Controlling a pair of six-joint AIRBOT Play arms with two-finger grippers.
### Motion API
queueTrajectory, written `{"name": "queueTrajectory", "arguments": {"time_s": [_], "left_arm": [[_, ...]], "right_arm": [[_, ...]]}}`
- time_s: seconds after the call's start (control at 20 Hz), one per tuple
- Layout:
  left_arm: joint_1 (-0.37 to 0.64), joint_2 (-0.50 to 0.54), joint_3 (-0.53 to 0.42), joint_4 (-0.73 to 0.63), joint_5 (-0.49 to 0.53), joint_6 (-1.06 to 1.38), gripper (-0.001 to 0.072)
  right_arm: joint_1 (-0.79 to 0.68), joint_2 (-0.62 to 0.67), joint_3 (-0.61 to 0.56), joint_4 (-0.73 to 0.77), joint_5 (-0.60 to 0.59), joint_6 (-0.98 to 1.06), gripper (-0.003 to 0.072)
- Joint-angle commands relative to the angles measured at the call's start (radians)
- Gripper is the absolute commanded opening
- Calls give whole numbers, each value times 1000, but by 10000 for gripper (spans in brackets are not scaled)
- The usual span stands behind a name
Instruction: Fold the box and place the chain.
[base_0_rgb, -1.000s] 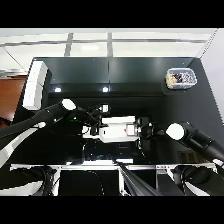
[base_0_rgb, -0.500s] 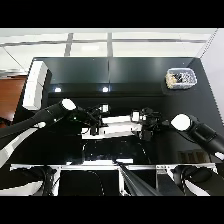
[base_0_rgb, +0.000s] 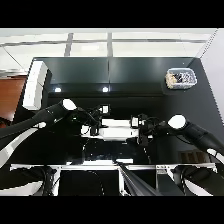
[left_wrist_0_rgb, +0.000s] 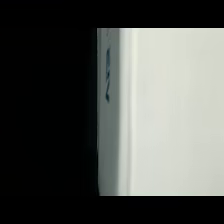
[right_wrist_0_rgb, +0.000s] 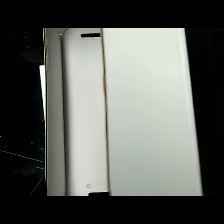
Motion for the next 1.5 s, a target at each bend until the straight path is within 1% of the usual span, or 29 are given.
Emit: {"name": "queueTrajectory", "arguments": {"time_s": [0.0,0.1,0.2,0.35,0.65,1.0,1.25,1.45], "left_arm": [[-1,-1,1,-3,5,-3,29],[-1,-1,1,-3,5,-3,29],[-1,-1,1,-2,5,-3,29],[-1,-1,1,-2,5,-4,29],[-1,-1,1,-2,5,-4,29],[-1,-1,1,-2,5,-4,29],[-1,-1,1,-2,5,-4,29],[-1,-1,1,-2,5,-5,29]], "right_arm": [[-1,-38,-30,88,-11,-136,705],[-27,-74,-30,94,-9,-153,705],[-58,-78,-23,105,-2,-159,705],[-83,-81,-20,66,11,-116,705],[-63,-122,16,-23,24,-26,705],[-62,-128,23,-29,24,-13,705],[-22,-135,26,-83,-5,26,705],[-19,-135,26,-85,-10,32,704]]}}
